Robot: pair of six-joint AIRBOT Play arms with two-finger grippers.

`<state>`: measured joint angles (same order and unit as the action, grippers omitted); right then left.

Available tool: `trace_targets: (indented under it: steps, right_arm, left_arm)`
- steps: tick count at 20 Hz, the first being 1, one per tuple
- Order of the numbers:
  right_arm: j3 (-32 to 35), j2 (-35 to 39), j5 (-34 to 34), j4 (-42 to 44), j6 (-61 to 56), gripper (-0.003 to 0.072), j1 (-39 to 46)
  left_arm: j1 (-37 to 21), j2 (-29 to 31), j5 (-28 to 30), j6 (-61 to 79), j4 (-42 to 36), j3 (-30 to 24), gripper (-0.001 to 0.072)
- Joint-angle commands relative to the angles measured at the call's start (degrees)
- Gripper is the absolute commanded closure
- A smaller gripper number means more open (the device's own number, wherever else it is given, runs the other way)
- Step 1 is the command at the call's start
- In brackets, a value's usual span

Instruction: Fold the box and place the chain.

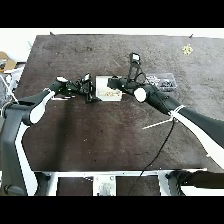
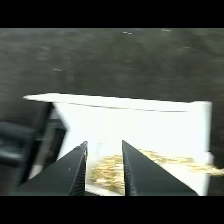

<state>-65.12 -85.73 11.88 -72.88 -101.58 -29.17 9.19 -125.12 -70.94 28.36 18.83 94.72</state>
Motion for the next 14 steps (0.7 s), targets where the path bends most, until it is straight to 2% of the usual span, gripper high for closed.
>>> trace_targets:
  steps: [1, 4, 8, 10, 14]
  right_arm:
    - [0.4, 0.5, 8.3, -2.9, 0.0, 0.0428, 5.4]
    - [3.5, 0.5, 8.9, -3.0, 0.0, 0.0428, 12.7]
    - [8.5, -0.2, 5.7, -1.6, -0.2, 0.0429, 20.9]
    - [8.6, -2.3, 5.0, -0.8, -0.3, 0.0429, 22.8]
    - [8.2, -6.8, -1.9, 5.7, -0.2, 0.043, 23.1]
  left_arm:
    - [0.0, 0.0, 0.0, 0.0, 0.0, 0.0, 0.0485]
    - [0.0, 0.0, 0.0, 0.0, 0.0, 0.0, 0.0486]
    - [0.0, 0.0, 0.0, 0.0, 0.0, 0.0, 0.0486]
    - [0.0, 0.0, 0.0, 0.0, 0.0, 0.0, 0.0486]
    - [0.0, 0.0, 0.0, 0.0, 0.0, 0.0, 0.0486]
